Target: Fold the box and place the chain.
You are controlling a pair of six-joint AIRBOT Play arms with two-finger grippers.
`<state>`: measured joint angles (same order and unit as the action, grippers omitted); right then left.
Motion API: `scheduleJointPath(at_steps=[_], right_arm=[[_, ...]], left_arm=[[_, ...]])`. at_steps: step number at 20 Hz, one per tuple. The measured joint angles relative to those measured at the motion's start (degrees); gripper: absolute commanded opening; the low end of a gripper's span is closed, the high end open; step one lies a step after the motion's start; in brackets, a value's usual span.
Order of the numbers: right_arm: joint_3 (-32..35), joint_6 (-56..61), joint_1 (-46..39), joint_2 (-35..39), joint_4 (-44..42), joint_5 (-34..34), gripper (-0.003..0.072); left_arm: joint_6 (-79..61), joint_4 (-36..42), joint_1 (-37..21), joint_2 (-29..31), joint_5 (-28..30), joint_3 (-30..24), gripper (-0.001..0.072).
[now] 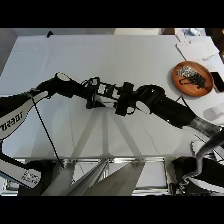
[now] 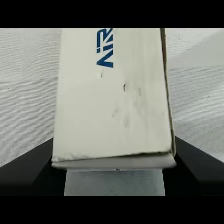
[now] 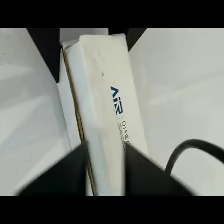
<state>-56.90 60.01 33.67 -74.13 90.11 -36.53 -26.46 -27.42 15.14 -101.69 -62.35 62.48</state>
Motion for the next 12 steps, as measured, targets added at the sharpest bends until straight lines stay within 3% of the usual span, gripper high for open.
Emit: scheduleJointPath(at_steps=[3,9,12], right_arm=[[-0.5,3.9,-2.2,0.2,-6.8,0.3,0.001],[-1.5,6.0,-9.5,-4.0,-36.4,0.0,0.0008],[-1.6,4.5,-11.1,-8.0,-44.6,-1.7,0.0008]], left_arm=[[-0.1,0.0,0.0,0.0,0.0,0.0,0.0221],[-0.1,0.0,0.0,0.0,0.0,0.0,0.0221],[-0.1,-0.1,0.0,0.0,-0.1,0.0,0.0221]])
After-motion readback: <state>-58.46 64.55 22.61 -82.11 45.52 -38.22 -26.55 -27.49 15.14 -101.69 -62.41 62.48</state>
